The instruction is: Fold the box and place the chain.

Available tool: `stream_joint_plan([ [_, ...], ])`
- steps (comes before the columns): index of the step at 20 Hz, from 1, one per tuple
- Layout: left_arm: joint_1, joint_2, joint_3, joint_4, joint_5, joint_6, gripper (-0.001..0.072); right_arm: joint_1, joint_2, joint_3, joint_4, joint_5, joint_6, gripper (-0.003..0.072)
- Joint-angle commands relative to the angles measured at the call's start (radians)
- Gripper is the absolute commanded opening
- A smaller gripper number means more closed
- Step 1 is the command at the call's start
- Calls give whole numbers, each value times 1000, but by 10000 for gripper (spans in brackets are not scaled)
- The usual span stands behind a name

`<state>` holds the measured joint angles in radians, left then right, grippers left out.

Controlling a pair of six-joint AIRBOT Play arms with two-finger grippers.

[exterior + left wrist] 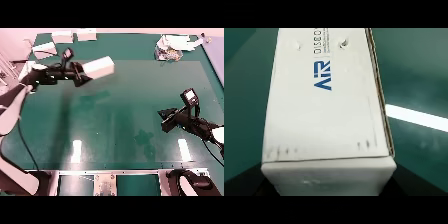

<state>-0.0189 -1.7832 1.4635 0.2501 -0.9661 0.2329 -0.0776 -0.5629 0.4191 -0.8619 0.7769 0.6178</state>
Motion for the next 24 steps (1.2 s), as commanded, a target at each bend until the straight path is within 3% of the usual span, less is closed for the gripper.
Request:
stream_joint_plan([
  [1, 78, 153, -80, 111, 259, -270, 13, 0, 1, 0, 1, -2, 0, 11],
  [5, 143, 346, -305, 111, 569, -294, 15, 0, 1, 0, 2, -5, 4, 11],
  [8, 196, 388, -430, 110, 687, -431, 16, 0, 1, 0, 9, -44, 4, 11],
  [12, 209, 388, -495, 109, 803, -504, 15, 0, 1, 0, 16, -74, 5, 11],
  [15, 209, 388, -533, 109, 952, -618, 15, 0, 1, 0, 16, -74, 12, 11],
  [21, 209, 335, -547, 114, 978, -615, 16, 0, 1, 0, 70, -78, 11, 11],
  [24, 209, 284, -537, 119, 914, -512, 16, 0, 1, 0, 77, -79, 11, 11],
])
